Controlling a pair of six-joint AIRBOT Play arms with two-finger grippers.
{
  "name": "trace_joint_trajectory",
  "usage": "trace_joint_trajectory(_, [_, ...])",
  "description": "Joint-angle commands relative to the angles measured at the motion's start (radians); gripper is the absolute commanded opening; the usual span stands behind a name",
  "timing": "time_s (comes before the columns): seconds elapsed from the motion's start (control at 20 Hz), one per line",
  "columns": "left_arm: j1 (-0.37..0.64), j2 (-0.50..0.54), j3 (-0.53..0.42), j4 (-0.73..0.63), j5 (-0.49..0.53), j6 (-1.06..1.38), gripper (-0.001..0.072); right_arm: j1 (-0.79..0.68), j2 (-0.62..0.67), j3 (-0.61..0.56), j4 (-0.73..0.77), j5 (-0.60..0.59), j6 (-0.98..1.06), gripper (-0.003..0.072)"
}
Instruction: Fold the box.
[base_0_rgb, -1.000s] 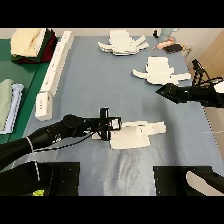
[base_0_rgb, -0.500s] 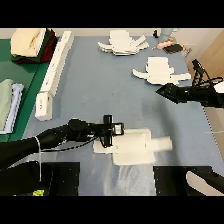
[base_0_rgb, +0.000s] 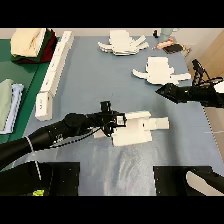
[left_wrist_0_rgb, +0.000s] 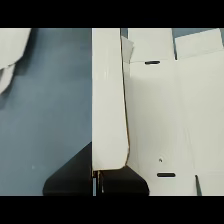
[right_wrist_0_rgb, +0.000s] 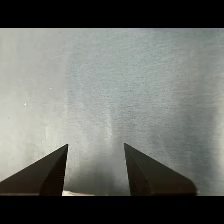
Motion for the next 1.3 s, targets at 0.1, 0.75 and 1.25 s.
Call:
trace_joint_trajectory(0.1, [-0.003,0.068,0.022,0.034,-0.060,0.045,0.0010,0.000,-0.001,0.001,0.008,0.000,-0.001,0.0546])
trace_joint_trajectory(0.75, [0.028,-0.131,-0.072,-0.063,-0.233,0.083,0.0010,0.000,-0.001,0.001,0.019,0.000,-0.008,0.0546])
trace_joint_trajectory(1.25, [0.106,-0.046,-0.004,-0.071,-0.207,-0.133,0.0013,0.000,-0.001,0.001,0.023,0.003,-0.008,0.0546])
